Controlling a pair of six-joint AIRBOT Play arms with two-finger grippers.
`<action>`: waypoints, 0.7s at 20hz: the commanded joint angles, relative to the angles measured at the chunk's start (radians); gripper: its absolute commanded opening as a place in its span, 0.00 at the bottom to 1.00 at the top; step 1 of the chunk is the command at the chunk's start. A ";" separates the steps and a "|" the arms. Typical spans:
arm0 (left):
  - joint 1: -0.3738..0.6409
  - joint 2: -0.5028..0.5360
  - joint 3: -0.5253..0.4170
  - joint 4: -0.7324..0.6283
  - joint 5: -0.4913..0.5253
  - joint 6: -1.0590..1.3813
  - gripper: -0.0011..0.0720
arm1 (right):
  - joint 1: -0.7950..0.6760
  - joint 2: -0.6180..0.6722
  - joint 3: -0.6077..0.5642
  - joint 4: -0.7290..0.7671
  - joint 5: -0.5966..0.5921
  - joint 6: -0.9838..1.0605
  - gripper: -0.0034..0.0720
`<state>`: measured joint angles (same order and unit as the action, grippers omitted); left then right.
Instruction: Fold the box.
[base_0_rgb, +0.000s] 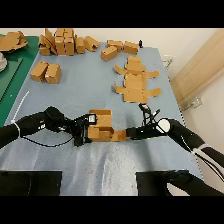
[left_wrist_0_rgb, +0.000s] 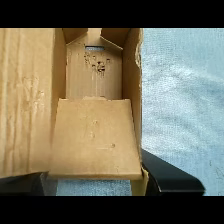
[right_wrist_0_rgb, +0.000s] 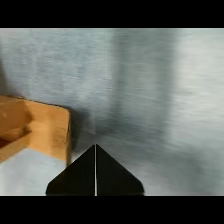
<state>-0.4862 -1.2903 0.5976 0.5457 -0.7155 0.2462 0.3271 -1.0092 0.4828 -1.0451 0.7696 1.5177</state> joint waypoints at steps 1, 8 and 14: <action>0.000 0.000 0.000 0.000 0.000 0.000 0.55 | -0.001 -0.093 -0.001 0.311 -0.034 -0.201 0.05; 0.000 0.000 0.000 0.000 0.000 0.000 0.55 | 0.050 -0.027 0.044 0.360 -0.029 -0.214 0.05; 0.000 0.000 0.000 0.000 0.000 0.000 0.55 | 0.053 -0.020 0.052 0.404 -0.025 -0.214 0.37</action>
<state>-0.4862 -1.2903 0.5976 0.5457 -0.7155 0.2462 0.3775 -1.0332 0.5304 -0.6697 0.7410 1.3079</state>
